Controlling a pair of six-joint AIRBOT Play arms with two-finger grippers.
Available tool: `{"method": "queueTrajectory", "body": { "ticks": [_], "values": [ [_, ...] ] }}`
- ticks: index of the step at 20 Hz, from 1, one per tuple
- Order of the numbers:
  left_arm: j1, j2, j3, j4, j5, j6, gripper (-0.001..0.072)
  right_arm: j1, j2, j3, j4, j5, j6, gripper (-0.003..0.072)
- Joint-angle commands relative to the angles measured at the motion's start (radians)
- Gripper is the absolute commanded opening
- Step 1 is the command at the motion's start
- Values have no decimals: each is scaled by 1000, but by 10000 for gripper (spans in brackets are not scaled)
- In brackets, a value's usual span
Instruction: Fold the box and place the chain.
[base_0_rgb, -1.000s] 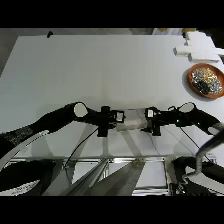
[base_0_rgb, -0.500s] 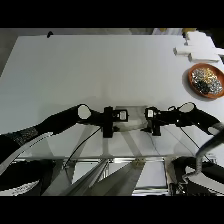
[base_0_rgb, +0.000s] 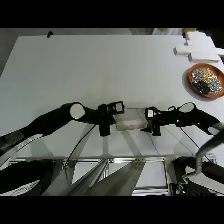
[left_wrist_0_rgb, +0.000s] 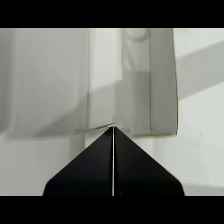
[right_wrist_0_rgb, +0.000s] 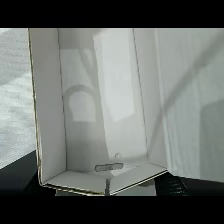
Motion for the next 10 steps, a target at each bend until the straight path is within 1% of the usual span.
{"method": "queueTrajectory", "body": {
  "ticks": [1,4,6,7,8,9,10],
  "values": [
    [64,122,0,256,-110,-506,7,0,-1,0,0,0,0,317],
    [105,226,0,445,-222,-1024,7,0,-1,0,0,0,0,317],
    [123,249,-8,496,-306,-1312,8,0,-1,0,0,0,0,317],
    [131,246,-26,488,-312,-1373,8,0,-1,0,0,0,0,317],
    [135,241,-55,465,-291,-1397,8,0,-1,0,0,0,0,317],
    [136,232,-95,424,-248,-1400,8,0,-1,0,0,0,0,317],
    [136,220,-136,370,-183,-1399,8,0,-1,0,0,0,0,317]
  ]
}}
